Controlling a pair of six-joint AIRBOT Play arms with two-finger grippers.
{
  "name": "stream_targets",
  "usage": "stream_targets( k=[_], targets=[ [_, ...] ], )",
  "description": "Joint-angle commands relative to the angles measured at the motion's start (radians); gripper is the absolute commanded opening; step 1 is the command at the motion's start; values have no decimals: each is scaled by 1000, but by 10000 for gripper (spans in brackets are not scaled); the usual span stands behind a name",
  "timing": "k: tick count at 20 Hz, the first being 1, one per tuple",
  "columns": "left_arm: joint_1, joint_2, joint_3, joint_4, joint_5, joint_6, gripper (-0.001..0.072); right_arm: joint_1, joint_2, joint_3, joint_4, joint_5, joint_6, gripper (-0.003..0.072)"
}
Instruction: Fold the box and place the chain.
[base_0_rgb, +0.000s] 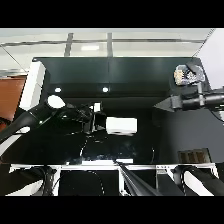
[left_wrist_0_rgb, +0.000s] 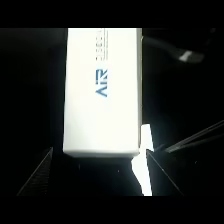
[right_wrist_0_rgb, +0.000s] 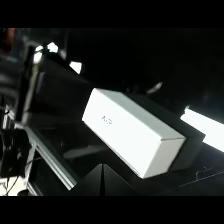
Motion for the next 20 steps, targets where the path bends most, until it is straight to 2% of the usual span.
stream_targets(
  k=[1,4,7,9,16,20],
  targets=[
    [-26,18,20,-160,-16,27,709,-56,26,4,-16,-2,8,13],
    [-107,-91,95,-156,13,24,709,-57,26,3,-20,-40,14,13],
    [-153,-199,169,-158,61,-87,709,-57,26,2,-24,-36,21,14],
    [-154,-247,198,-156,28,-166,709,-57,26,2,-38,-35,25,13],
    [-154,-257,204,-74,10,-188,708,-57,26,2,-68,-39,34,13],
    [-155,-257,204,-69,3,-188,708,-57,26,2,-68,-40,36,13]
  ],
)
